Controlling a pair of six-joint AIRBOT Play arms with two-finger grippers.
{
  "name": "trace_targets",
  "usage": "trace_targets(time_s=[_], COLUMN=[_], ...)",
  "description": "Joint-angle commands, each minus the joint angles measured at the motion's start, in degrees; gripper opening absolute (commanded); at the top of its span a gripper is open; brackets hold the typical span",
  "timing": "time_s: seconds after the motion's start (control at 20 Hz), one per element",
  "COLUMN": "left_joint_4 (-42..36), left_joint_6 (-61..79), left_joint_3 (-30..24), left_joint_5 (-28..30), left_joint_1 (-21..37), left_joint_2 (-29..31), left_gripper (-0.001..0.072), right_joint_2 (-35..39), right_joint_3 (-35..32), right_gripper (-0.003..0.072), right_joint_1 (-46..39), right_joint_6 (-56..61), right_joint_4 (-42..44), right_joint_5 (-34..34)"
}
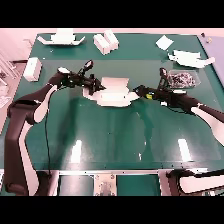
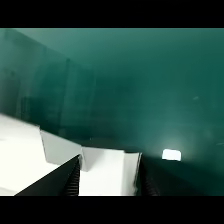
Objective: Fold the box and place the chain.
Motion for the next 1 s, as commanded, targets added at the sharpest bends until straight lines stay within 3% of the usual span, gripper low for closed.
trace_targets(time_s=[0.0,0.3,0.95], left_joint_4=[1.0,-2.2,-0.2], left_joint_6=[5.6,8.4,8.5], left_joint_3=[-0.3,-0.3,-0.3], left_joint_5=[0.7,1.4,1.5], left_joint_1=[0.1,0.1,0.1], left_joint_2=[-0.4,-1.3,-1.3], left_gripper=[0.0019,0.0019,0.0022], right_joint_2=[2.3,5.4,5.4], right_joint_3=[0.0,0.0,0.0], right_gripper=[0.0431,0.0431,0.043], right_joint_1=[-4.3,-7.5,-7.5], right_joint_6=[-1.1,-3.3,-7.3], right_joint_4=[0.0,0.0,0.0], right_joint_5=[2.3,6.0,6.2])
